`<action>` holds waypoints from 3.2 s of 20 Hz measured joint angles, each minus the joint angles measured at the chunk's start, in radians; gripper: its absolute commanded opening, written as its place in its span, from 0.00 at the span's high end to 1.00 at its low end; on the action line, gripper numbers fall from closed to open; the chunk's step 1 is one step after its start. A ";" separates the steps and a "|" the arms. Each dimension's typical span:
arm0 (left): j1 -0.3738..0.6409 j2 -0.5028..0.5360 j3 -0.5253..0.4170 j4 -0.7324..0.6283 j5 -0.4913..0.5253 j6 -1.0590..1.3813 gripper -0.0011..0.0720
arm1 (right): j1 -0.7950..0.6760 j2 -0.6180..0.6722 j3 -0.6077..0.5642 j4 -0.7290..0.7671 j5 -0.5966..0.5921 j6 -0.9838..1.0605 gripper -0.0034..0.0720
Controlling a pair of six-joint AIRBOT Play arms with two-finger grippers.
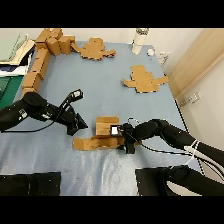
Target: Fold the box.
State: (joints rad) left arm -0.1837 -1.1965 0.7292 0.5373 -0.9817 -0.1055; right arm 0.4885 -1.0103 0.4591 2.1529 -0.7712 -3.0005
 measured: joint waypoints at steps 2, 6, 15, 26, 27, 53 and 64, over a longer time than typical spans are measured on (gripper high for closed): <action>-0.016 0.004 -0.045 -0.012 0.045 0.073 0.31 | 0.000 0.000 0.000 -0.002 0.000 0.000 0.21; -0.085 0.007 -0.115 -0.020 0.101 0.197 0.03 | 0.000 0.000 0.000 -0.002 0.000 0.000 0.21; -0.192 0.045 -0.177 -0.012 0.187 0.266 0.05 | 0.000 0.000 0.000 -0.003 0.000 0.000 0.21; -0.227 0.099 -0.246 -0.058 0.257 0.274 0.19 | 0.000 0.000 0.000 -0.002 0.000 0.000 0.21; -0.237 0.099 -0.247 -0.069 0.268 0.273 0.39 | 0.000 0.000 0.000 -0.002 0.000 0.000 0.21; -0.219 0.147 -0.270 -0.011 0.330 0.266 0.34 | 0.000 0.000 0.000 -0.002 0.000 0.000 0.21; -0.284 0.130 -0.270 -0.108 0.338 0.294 0.60 | 0.000 0.000 0.000 -0.002 0.000 0.000 0.21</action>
State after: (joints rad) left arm -0.4675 -1.0664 0.4591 0.4290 -0.6441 0.1886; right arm 0.4885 -1.0103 0.4591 2.1506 -0.7715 -3.0005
